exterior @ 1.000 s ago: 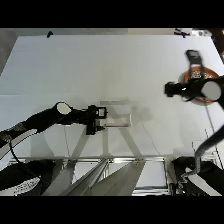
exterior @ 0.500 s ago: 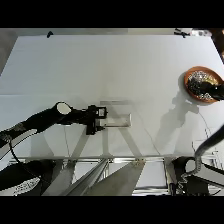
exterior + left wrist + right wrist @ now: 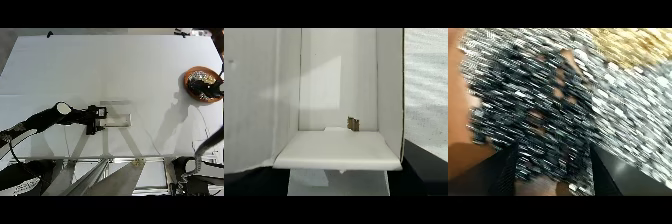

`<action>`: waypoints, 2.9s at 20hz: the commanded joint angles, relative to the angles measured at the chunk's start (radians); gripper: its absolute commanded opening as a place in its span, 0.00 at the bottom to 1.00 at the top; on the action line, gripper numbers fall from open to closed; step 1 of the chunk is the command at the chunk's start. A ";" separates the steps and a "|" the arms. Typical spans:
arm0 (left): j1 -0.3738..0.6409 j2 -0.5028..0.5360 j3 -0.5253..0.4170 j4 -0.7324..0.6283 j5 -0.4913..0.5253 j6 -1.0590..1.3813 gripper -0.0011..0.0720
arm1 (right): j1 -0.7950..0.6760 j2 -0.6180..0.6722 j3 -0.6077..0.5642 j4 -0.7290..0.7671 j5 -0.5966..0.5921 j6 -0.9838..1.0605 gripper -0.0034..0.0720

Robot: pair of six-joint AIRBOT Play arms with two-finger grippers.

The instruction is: Fold the box and place the chain.

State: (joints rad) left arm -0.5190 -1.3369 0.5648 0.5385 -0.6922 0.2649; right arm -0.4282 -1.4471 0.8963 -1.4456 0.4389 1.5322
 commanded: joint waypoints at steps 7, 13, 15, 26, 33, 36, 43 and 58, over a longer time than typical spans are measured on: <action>0.000 0.000 0.001 0.000 0.000 0.000 0.39 | 0.045 -0.107 0.018 0.003 0.040 0.042 0.48; 0.000 0.000 0.000 -0.002 0.000 0.000 0.39 | 0.045 -0.062 0.018 0.006 0.071 0.041 0.06; 0.000 0.000 0.001 -0.002 0.000 0.000 0.39 | 0.045 -0.006 0.018 0.006 0.079 0.037 0.06; 0.000 0.000 0.000 -0.003 0.000 0.000 0.39 | 0.045 0.349 0.019 0.002 0.252 -0.045 0.06; 0.000 0.000 0.000 -0.003 0.000 0.000 0.39 | 0.045 0.207 0.019 0.004 0.329 -0.124 0.61; 0.000 0.000 0.000 -0.003 0.000 0.000 0.39 | 0.045 0.100 0.042 0.016 0.301 -0.124 0.64; 0.000 0.000 0.000 -0.003 0.000 0.000 0.39 | 0.045 -0.035 0.084 0.055 0.297 -0.127 0.63; 0.000 0.000 0.000 -0.003 0.000 0.000 0.39 | 0.045 0.106 0.120 0.064 0.362 -0.127 0.06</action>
State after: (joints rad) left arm -0.5190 -1.3369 0.5648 0.5354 -0.6926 0.2649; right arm -0.3836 -1.4040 1.0080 -1.3819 0.7990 1.4052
